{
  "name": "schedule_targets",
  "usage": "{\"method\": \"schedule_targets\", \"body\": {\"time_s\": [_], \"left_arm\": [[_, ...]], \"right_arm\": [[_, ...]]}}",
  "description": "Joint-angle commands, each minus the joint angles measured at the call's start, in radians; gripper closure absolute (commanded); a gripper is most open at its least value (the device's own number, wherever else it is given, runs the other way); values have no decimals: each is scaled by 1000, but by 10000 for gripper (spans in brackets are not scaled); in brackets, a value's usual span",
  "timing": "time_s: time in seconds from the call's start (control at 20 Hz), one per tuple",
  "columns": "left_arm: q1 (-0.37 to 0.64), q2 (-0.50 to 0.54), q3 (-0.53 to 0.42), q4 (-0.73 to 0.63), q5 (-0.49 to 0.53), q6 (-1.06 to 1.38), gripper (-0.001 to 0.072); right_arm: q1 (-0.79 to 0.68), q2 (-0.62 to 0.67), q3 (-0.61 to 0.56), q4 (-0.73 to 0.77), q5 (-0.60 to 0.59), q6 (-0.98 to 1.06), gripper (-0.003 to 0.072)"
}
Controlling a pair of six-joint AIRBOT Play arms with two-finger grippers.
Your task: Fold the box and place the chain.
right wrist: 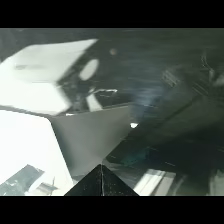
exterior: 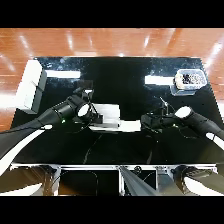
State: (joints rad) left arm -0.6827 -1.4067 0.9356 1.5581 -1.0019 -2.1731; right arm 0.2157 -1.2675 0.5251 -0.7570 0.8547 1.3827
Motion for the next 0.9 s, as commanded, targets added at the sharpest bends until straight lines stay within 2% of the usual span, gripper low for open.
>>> {"method": "schedule_targets", "body": {"time_s": [0.0, 0.15, 0.2, 0.25, 0.85], "left_arm": [[0, 0, 0, 0, -1, 0, 688], [0, 0, 0, 0, -2, 0, 688], [0, 0, 0, 0, -2, 0, 687], [0, 0, 0, 0, -2, 0, 688], [0, 0, 0, -3, -2, 0, 687]], "right_arm": [[83, -18, 36, 81, -48, -40, 655], [111, -18, 95, 98, -3, -78, 652], [111, -18, 114, 97, 19, -79, 454], [111, -18, 129, 95, 40, -82, 188], [137, -18, 206, 162, 140, -100, 178]]}}
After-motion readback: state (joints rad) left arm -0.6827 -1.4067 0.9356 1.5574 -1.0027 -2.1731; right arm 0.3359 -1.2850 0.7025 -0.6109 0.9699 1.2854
